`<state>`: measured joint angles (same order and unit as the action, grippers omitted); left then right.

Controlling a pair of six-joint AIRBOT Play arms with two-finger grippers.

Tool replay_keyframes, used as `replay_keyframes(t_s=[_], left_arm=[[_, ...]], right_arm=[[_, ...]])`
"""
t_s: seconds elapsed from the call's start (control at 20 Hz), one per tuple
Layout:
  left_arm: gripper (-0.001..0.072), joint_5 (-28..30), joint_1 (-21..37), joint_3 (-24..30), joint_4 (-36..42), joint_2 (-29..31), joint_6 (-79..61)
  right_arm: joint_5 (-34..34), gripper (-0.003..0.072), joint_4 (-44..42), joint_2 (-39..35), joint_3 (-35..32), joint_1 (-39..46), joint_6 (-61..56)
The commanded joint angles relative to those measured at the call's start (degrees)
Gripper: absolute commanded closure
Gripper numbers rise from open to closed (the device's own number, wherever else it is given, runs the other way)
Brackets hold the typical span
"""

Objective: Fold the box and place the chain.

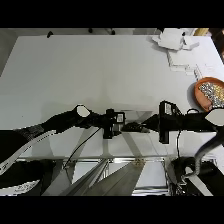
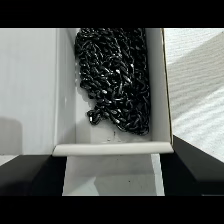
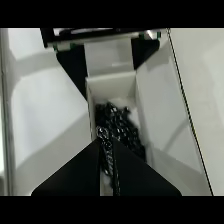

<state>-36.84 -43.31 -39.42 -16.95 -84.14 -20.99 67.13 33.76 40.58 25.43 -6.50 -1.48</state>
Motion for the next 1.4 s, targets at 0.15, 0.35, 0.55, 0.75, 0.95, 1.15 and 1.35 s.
replay_keyframes(t_s=[0.15, 0.35, 0.55, 0.75, 0.95, 1.15, 1.35], left_arm=[[0.0435, 0.0, 0.0, 0.0, 0.0, 0.0, 0.0], [0.0435, 0.0, 0.0, 0.0, 0.0, 0.0, 0.0], [0.0435, 0.0, 0.0, 0.0, 0.0, 0.0, 0.0], [0.0435, 0.0, 0.0, 0.0, 0.0, 0.0, 0.0], [0.0435, 0.0, 0.0, 0.0, 0.0, 0.0, 0.0], [0.0435, 0.0, 0.0, 0.0, 0.0, 0.0, 0.0], [0.0435, 0.0, 0.0, 0.0, 0.0, 0.0, 0.0]], right_arm=[[-3.8, 0.0663, -15.5, -0.1, -1.1, 0.0, 0.0], [-4.0, 0.0663, -14.5, -0.1, -1.1, 0.0, 0.0], [-5.5, 0.0663, -9.3, -0.1, -1.1, 0.0, 0.0], [-5.5, 0.0663, 5.8, -0.1, -1.1, 0.0, -2.0], [-5.9, 0.0596, 12.4, -0.1, -1.0, 0.0, -5.7], [-3.5, 0.0468, 14.0, 0.2, 3.9, 0.0, -6.3], [-0.5, 0.0650, 16.2, 4.4, 17.8, 0.0, -7.7]])
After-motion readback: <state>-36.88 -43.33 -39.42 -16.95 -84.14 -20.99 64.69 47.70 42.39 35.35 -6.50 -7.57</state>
